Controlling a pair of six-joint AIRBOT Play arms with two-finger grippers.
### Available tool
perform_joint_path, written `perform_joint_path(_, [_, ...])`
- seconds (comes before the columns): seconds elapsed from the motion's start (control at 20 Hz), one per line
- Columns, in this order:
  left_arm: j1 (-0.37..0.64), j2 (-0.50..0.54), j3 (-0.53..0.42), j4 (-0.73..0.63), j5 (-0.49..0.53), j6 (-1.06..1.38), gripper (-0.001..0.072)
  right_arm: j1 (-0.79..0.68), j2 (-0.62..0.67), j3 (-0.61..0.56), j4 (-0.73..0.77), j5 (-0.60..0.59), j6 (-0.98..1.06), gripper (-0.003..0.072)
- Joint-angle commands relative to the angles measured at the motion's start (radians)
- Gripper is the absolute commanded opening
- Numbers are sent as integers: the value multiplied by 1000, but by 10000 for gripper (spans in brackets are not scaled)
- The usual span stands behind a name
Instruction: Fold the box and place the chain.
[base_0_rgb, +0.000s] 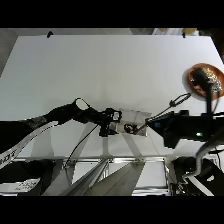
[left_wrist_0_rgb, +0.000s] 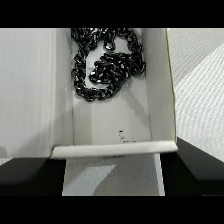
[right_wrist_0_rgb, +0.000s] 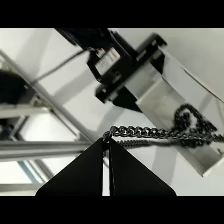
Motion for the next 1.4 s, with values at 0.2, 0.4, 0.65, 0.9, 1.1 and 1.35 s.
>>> perform_joint_path(0.2, [0,0,0,0,0,0,253,245,-287,-19,-416,-161,272,17])
perform_joint_path(0.4, [0,0,0,0,0,0,253,249,-394,-19,-414,-153,254,23])
perform_joint_path(0.65, [0,0,0,0,0,0,253,213,-402,98,-422,-44,155,336])
perform_joint_path(0.9, [0,0,0,0,0,0,253,58,-396,296,-505,23,156,96])
perform_joint_path(1.1, [0,0,0,0,0,0,253,-132,-445,295,-584,72,156,17])
perform_joint_path(1.35, [0,0,0,0,0,0,253,-312,-578,232,-589,66,132,21])
